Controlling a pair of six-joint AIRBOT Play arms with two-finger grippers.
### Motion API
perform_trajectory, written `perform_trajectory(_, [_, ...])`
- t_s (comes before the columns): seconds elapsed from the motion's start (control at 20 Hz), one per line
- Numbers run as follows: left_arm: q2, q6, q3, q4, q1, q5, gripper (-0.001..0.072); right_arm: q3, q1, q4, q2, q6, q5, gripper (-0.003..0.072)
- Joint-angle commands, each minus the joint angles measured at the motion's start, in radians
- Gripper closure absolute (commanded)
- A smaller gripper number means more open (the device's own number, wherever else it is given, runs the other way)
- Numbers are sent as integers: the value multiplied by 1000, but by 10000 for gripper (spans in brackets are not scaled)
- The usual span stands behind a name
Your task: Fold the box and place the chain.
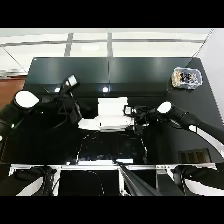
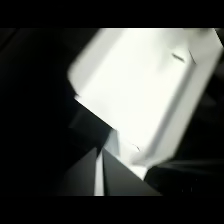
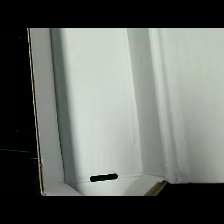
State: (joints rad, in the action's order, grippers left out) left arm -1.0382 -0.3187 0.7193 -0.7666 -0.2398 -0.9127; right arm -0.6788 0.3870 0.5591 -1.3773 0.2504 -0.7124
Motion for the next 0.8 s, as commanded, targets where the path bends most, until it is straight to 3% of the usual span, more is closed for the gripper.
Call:
perform_trajectory(0.0, [5,294,-109,21,9,19,112,0,1,0,-1,0,-1,448])
perform_trajectory(0.05, [-18,291,-120,4,-1,66,-11,0,1,0,-1,0,-1,448])
perform_trajectory(0.3, [-140,376,-98,-150,-123,199,-11,0,1,0,-1,0,-1,449])
perform_trajectory(0.5, [-233,389,-51,-132,-157,180,-10,0,1,0,-1,0,-1,449])
perform_trajectory(0.65, [-247,399,-43,-54,-157,163,-7,0,1,0,-1,0,-1,449])
perform_trajectory(0.75, [-247,404,-43,-35,-157,144,35,0,1,0,-1,0,-1,448])
